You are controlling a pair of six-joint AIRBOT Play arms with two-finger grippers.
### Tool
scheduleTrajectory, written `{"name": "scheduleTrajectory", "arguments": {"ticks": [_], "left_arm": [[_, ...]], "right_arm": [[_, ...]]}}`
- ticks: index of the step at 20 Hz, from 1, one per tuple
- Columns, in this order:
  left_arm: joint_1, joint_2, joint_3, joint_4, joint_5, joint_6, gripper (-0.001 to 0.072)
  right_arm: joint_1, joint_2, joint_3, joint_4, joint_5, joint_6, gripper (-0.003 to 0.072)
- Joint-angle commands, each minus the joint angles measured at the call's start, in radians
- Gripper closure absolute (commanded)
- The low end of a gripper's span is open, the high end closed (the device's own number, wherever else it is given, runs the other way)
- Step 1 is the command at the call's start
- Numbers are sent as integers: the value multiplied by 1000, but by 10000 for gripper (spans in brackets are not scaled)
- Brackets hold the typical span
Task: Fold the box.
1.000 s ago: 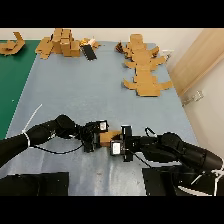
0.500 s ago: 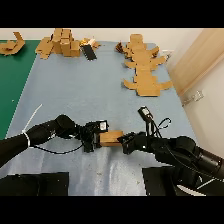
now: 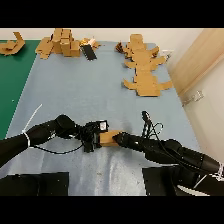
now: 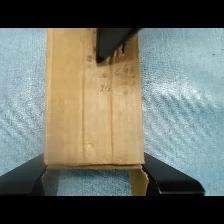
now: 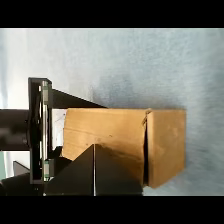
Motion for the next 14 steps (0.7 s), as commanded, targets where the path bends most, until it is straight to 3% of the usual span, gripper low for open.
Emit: {"name": "scheduleTrajectory", "arguments": {"ticks": [1,9,14], "left_arm": [[1,0,1,0,0,0,209],[1,0,1,0,0,0,209],[1,0,1,0,0,0,209]], "right_arm": [[43,-41,-3,7,18,26,683],[46,-60,-2,-8,22,25,683],[45,-1,-2,-42,16,21,683]]}}
